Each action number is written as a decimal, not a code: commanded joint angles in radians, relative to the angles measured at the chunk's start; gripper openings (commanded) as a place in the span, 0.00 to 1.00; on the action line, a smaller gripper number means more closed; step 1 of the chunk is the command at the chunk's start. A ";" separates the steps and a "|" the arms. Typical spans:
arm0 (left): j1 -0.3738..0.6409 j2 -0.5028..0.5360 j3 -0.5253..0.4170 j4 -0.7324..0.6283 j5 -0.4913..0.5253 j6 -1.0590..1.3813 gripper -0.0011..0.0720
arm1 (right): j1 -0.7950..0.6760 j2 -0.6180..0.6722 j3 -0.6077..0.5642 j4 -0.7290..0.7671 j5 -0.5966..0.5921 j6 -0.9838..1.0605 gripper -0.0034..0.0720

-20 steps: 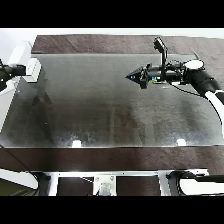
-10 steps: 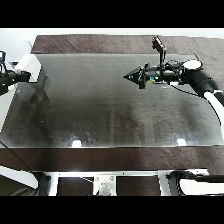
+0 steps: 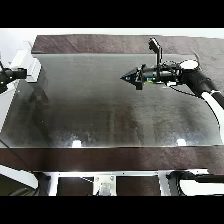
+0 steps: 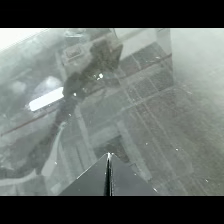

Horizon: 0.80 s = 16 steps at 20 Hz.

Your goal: Fold the box and place the chain.

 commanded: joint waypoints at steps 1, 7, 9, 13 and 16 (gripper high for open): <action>0.000 -0.031 0.002 -0.042 -0.018 0.000 0.04 | 0.007 0.000 0.000 0.000 -0.001 0.000 0.05; -0.002 -0.038 0.002 -0.042 0.006 0.004 0.07 | 0.007 0.000 0.000 0.000 -0.002 0.000 0.05; -0.002 -0.038 0.002 -0.049 -0.002 0.020 0.60 | 0.008 0.000 0.000 0.000 -0.003 0.000 0.05; -0.002 -0.038 0.002 -0.083 0.002 0.082 0.61 | 0.012 0.000 0.000 0.000 -0.003 0.000 0.05; -0.005 -0.038 0.002 -0.199 -0.028 0.161 0.86 | 0.023 0.000 0.000 0.000 -0.003 0.000 0.05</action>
